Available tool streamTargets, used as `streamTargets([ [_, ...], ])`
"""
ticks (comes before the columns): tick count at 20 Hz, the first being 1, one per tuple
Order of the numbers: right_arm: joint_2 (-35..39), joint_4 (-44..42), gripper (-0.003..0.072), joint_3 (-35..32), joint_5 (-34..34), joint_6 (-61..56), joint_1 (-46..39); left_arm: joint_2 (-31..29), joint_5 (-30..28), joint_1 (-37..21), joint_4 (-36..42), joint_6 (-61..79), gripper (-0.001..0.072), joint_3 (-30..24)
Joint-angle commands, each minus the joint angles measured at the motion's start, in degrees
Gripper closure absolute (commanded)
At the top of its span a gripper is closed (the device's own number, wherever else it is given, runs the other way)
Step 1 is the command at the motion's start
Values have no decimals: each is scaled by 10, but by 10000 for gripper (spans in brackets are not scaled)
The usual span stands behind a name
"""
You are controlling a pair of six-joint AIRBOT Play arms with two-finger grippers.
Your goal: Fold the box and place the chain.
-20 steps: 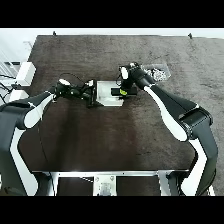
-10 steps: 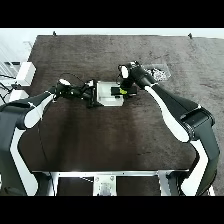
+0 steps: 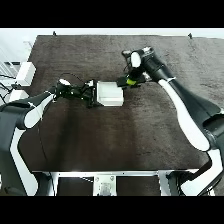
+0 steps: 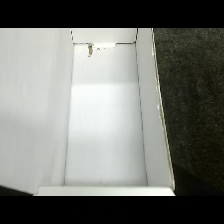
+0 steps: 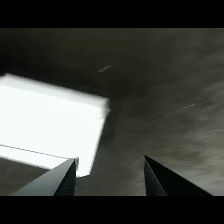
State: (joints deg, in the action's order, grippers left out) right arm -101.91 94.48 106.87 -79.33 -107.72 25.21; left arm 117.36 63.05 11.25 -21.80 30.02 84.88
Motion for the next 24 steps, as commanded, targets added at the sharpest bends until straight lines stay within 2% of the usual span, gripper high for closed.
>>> streamTargets([
  [1,31,18,186,1,47,50,-55,0,0,0,0,0,361,0],
  [3,25,15,193,0,73,63,-107,0,0,0,0,0,361,0],
  [5,10,4,276,1,111,94,-156,0,0,0,0,0,361,0],
  [10,-39,-79,253,6,189,201,-237,0,0,0,0,0,361,0],
  [17,-130,-102,256,73,196,273,-246,0,0,0,0,0,361,0],
  [24,-149,-161,265,77,191,289,-246,0,-1,0,0,0,361,0],
])
